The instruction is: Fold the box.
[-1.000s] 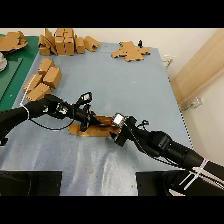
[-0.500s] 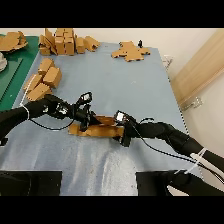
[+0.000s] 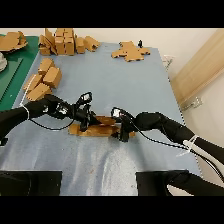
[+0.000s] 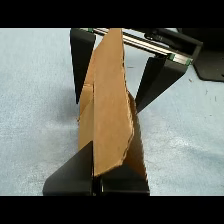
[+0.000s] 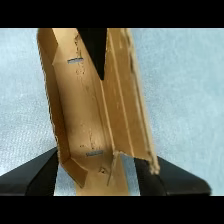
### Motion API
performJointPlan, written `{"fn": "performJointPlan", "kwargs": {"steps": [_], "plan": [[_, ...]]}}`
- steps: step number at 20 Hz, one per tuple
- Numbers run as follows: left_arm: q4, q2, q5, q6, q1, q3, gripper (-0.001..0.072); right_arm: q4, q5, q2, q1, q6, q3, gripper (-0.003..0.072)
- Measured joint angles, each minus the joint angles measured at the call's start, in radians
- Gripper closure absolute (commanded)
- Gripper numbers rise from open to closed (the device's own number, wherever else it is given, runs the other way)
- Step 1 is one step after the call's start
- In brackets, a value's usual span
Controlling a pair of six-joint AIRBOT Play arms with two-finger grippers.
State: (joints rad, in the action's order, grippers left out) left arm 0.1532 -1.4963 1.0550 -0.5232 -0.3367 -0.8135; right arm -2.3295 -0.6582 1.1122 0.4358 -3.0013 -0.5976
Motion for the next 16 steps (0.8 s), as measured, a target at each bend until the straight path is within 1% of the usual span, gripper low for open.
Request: {"fn": "performJointPlan", "kwargs": {"steps": [8,16], "plan": [[0.000,0.000,0.000,0.000,0.000,0.000,0.0699,0.000,-0.014,0.016,0.004,-0.010,-0.011,-0.0034],[0.000,0.000,0.000,0.000,0.000,0.000,0.0699,-0.009,0.005,0.083,0.008,-0.010,-0.011,-0.0020]]}}
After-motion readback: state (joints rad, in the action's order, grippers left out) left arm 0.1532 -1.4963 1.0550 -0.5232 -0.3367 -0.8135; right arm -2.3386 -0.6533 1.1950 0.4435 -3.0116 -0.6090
